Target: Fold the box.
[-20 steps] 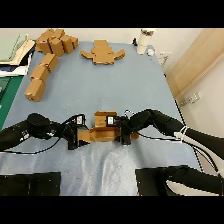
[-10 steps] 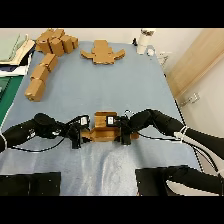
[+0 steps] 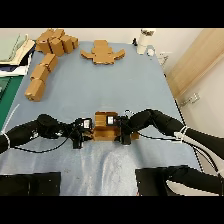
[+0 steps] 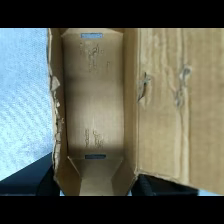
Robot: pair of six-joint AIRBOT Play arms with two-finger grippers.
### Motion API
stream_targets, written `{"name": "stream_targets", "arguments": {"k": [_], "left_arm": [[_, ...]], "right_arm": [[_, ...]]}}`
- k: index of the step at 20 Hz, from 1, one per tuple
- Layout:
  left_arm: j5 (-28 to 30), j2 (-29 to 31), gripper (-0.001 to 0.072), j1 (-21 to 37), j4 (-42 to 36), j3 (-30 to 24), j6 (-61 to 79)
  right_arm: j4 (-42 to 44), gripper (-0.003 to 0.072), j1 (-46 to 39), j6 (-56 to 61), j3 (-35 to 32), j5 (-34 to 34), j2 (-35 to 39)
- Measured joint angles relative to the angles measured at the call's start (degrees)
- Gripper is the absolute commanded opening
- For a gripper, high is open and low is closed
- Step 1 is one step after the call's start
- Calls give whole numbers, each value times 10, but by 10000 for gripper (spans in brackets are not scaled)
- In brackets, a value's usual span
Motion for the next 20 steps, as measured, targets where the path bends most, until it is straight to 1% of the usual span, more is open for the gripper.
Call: {"name": "stream_targets", "arguments": {"k": [3, 4, 5, 9, 16, 17, 18, 19, 20], "left_arm": [[4, -3, 226, -4, -8, 0, 22], [4, -4, 250, -5, -8, 0, 26], [6, -4, 253, -5, -8, 0, 29], [8, 0, 255, -5, -7, 0, 33], [0, 20, 256, 26, 18, -2, 0], [-5, 21, 267, 28, 20, -2, -3], [-6, 22, 524, 28, 22, -2, -4], [-9, 23, 662, 30, 23, -2, -6], [-12, 23, 655, 31, 24, -2, -7]], "right_arm": [[0, 519, 0, 0, 0, 0, 0], [0, 520, 0, 0, 0, 0, 0], [0, 519, 0, 0, 0, 0, 0], [0, 519, 0, 0, 0, 0, 0], [0, 519, 0, 0, 0, 0, 0], [0, 519, 0, 0, 0, 0, 0], [0, 519, 0, 0, 0, -1, 0], [0, 519, 0, 0, 0, -1, 0], [0, 519, 0, 0, 0, -1, 0]]}}
